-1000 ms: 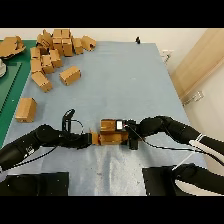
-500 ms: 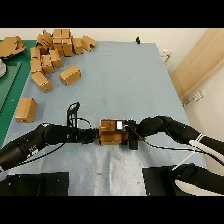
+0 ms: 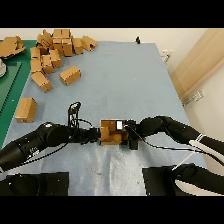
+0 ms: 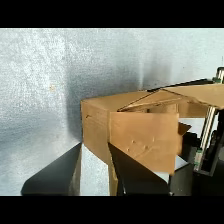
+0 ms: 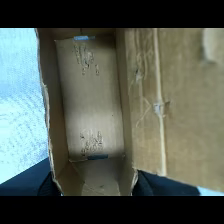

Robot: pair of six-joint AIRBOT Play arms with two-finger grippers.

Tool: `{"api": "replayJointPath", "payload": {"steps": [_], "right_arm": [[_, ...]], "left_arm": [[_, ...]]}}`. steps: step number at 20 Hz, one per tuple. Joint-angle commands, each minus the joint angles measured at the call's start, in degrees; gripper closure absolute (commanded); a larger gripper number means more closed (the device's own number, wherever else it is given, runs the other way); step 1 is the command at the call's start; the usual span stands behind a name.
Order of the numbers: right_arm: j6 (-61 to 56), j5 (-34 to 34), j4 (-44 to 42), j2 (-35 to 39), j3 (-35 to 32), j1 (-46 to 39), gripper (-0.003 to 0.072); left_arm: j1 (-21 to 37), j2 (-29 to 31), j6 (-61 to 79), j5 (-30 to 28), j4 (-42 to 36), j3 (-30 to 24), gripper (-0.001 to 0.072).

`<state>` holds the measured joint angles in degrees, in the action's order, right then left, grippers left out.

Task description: Fold the box.

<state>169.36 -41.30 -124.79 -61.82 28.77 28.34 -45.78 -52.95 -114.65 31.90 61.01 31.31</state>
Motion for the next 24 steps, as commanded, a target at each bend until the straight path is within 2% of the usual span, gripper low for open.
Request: {"api": "replayJointPath", "payload": {"steps": [1,2,20,24], "right_arm": [[0.0,0.0,0.0,0.0,0.0,0.0,0.0178],[0.0,0.0,0.0,0.0,0.0,0.0,0.0178],[0.0,0.0,0.0,0.0,0.0,0.0,0.0178],[0.0,0.0,0.0,0.0,0.0,0.0,0.0178]], "left_arm": [[-0.1,0.0,-0.4,0.0,0.2,0.1,0.0484],[-0.1,0.0,-0.4,0.0,-0.6,0.1,0.0457],[-0.7,0.1,-0.2,0.0,-4.0,0.1,0.0457],[-0.6,-0.6,-0.2,-1.7,-3.8,0.0,0.0458]]}}
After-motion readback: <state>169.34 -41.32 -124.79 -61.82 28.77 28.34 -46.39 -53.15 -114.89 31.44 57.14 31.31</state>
